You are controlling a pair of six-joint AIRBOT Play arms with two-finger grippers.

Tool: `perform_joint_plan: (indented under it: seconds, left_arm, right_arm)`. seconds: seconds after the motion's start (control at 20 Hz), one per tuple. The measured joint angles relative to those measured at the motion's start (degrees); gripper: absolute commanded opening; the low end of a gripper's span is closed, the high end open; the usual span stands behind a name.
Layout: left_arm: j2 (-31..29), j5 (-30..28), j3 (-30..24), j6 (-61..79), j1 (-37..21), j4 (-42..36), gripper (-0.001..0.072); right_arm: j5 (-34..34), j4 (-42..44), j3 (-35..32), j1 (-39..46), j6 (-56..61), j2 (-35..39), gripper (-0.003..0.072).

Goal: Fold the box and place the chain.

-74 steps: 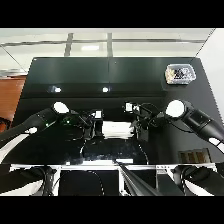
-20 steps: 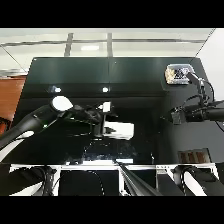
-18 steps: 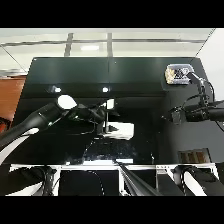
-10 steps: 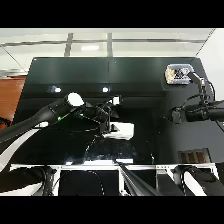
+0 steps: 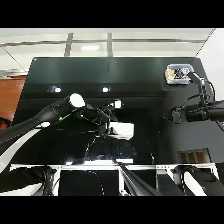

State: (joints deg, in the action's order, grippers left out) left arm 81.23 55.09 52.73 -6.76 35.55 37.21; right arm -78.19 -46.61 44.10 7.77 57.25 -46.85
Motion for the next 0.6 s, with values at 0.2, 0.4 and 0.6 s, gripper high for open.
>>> perform_joint_plan:
  seconds: [0.2,0.4,0.6]
  left_arm:
    - [0.00,0.48,0.00,-0.15,0.72,1.38,0.0712]
    - [0.00,-0.50,0.00,-1.95,1.44,3.08,0.0712]
    - [0.04,-2.86,0.57,-8.72,3.91,7.82,0.0712]
  right_arm:
    - [0.00,0.00,0.00,0.00,0.02,0.00,0.0014]
    - [0.00,0.00,0.00,0.00,0.00,0.00,0.0015]
    - [0.00,-0.02,0.00,0.00,0.02,0.00,0.0014]
